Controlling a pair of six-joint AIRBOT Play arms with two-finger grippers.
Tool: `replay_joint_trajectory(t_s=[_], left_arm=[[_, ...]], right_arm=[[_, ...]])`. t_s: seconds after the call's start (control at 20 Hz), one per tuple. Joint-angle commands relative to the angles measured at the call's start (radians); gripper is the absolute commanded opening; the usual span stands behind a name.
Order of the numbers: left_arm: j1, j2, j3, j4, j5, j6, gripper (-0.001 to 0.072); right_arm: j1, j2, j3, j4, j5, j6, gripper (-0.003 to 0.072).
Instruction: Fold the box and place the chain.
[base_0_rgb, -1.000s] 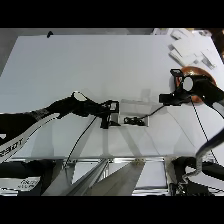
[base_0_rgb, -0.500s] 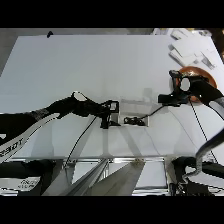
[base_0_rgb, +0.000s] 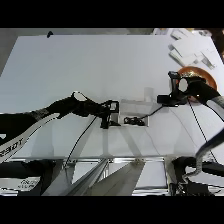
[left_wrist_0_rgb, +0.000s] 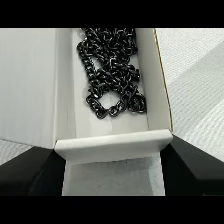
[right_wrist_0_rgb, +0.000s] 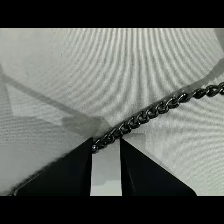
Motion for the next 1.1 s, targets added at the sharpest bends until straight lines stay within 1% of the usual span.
replay_joint_trajectory(t_s=[0.0,0.05,0.15,0.25,0.4,0.55,0.65,0.8,0.9,1.05], left_arm=[[0.0,0.0,0.001,0.0,0.0,0.0,0.0085],[0.0,0.0,0.001,0.0,0.0,0.0,0.0085],[0.0,0.0,0.001,0.0,0.0,0.0,0.0085],[0.0,0.0,0.001,0.0,0.0,0.0,0.0085],[0.0,0.0,0.001,0.0,0.0,0.0,0.0085],[0.0,0.0,0.001,0.0,0.0,0.0,0.0085],[0.0,0.0,0.001,0.0,0.0,0.0,0.0085],[0.0,0.0,0.001,0.0,0.0,0.0,0.0085],[0.0,0.0,0.001,0.0,0.0,0.0,0.0085],[0.0,0.0,0.001,0.0,0.0,0.0,0.0085]], right_arm=[[0.001,-0.012,-0.001,0.002,0.038,0.002,0.0128],[0.001,-0.012,-0.001,0.002,0.048,-0.01,0.0018],[0.003,0.003,-0.001,0.001,0.065,-0.039,0.0017],[0.008,0.059,-0.001,-0.002,0.07,-0.064,0.0017],[0.008,0.201,-0.001,0.004,0.087,-0.111,0.0017],[0.008,0.367,-0.001,0.062,0.147,-0.179,0.0017],[0.008,0.473,-0.001,0.153,0.191,-0.227,0.0017],[0.008,0.604,-0.001,0.337,0.24,-0.294,0.0017],[0.008,0.662,-0.001,0.445,0.258,-0.326,0.0017],[0.008,0.706,-0.002,0.565,0.269,-0.353,0.0017]])
